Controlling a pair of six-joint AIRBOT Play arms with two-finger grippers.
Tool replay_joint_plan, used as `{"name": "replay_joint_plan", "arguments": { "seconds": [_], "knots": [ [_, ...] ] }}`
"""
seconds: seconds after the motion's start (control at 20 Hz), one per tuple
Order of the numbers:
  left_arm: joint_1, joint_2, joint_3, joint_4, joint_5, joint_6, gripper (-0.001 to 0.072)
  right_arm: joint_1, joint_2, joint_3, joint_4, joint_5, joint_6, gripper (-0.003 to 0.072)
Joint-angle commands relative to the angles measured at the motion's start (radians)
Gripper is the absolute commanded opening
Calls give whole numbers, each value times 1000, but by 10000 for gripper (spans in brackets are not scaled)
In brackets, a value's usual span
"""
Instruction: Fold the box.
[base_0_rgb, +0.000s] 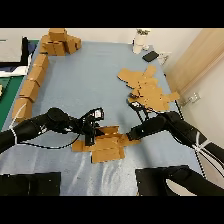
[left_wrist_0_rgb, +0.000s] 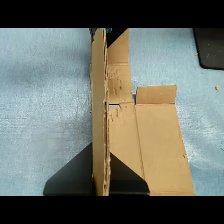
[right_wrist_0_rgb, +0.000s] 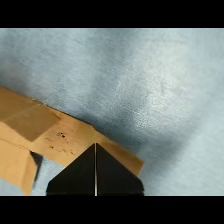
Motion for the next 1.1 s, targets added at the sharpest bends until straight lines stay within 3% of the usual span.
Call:
{"name": "replay_joint_plan", "arguments": {
  "seconds": [0.0,0.2,0.45,0.7,0.75,0.8,0.85,1.05],
  "knots": [
    [-1,0,1,0,0,0,15,13,83,3,102,-49,-88,2],
    [-1,0,1,0,0,0,15,199,282,0,98,-77,-150,1],
    [-1,1,1,0,-1,0,14,578,330,-26,-286,-99,-107,1],
    [-1,1,1,0,-1,0,15,934,330,-125,-542,-68,-9,6],
    [-1,0,1,0,-1,0,15,970,329,-142,-573,-43,-8,112],
    [-1,0,1,0,0,0,15,982,323,-153,-576,-5,-8,425],
    [0,0,1,0,1,0,15,982,312,-156,-578,21,-8,534],
    [-1,0,1,0,0,0,15,982,221,-155,-622,111,-8,534]
  ]
}}
